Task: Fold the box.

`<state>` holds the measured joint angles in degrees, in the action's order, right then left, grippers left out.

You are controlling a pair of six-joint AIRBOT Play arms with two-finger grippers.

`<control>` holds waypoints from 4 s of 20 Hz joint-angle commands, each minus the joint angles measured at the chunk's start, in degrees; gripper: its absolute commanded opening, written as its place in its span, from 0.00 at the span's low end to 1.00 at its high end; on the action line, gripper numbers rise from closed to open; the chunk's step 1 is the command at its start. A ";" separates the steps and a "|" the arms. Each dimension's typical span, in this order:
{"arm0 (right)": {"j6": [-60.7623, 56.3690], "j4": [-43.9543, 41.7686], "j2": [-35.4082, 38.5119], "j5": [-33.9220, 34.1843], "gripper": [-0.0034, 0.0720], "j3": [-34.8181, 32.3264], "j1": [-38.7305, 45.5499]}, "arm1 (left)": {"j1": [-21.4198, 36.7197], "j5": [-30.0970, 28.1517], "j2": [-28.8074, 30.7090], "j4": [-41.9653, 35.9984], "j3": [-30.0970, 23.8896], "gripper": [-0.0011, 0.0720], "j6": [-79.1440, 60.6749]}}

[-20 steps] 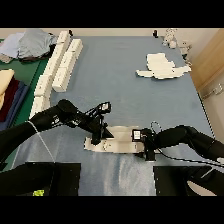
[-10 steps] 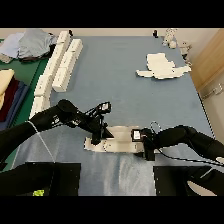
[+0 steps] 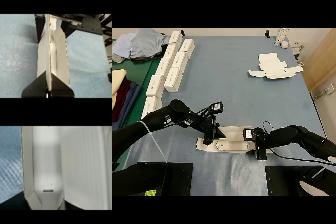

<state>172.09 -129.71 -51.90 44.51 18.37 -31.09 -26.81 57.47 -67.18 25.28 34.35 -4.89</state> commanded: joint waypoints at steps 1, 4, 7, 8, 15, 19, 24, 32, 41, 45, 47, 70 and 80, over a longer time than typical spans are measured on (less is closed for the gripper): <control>0.02 0.42 -0.04 0.04 0.70 0.13 -0.04 | 0.00 0.00 0.00 0.00 0.07 0.03 0.00; 0.02 0.44 -0.04 0.07 0.69 0.13 -0.02 | 0.00 0.00 0.00 0.00 0.07 0.03 -0.02; 0.02 0.44 -0.04 0.09 0.70 0.13 -0.02 | 0.00 -0.02 0.00 0.00 0.07 0.03 -0.02; 0.02 0.46 -0.04 0.09 0.70 0.13 -0.02 | 0.00 -0.42 0.00 -0.17 0.07 0.03 -0.04; 0.02 0.46 -0.04 0.09 0.70 0.13 -0.02 | 0.00 -1.03 0.00 -1.27 0.07 0.03 -0.02; 0.02 0.46 -0.04 0.09 0.70 0.13 -0.02 | 0.00 -0.46 0.00 -1.27 0.07 0.04 0.02; 0.02 0.46 -0.04 0.09 0.70 0.13 -0.02 | 0.11 -0.44 0.02 -1.25 0.07 0.04 0.00; 0.02 0.46 -0.04 0.09 0.69 0.13 -0.02 | 2.95 2.05 3.98 8.72 2.10 0.73 18.67; 0.02 0.46 -0.04 0.09 0.70 0.13 -0.02 | 3.34 20.74 17.07 4.83 1.77 0.03 62.49; 0.02 0.46 -0.04 0.09 0.69 0.13 -0.02 | -8.26 0.52 13.18 -4.83 2.38 0.04 63.32; 0.02 0.46 -0.04 0.09 0.69 0.13 -0.02 | -6.80 -4.90 8.50 -6.64 4.55 0.03 63.45; 0.02 0.48 -0.04 0.09 0.69 0.13 -0.02 | -0.98 -4.92 -9.60 -1.44 9.66 0.03 69.20; 0.02 0.48 -0.07 0.09 0.70 0.13 -0.02 | -5.66 -3.39 27.65 29.55 7.72 0.03 64.43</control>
<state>172.13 -129.23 -51.94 44.60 18.46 -31.09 -30.15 53.52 -49.95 42.48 43.38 61.36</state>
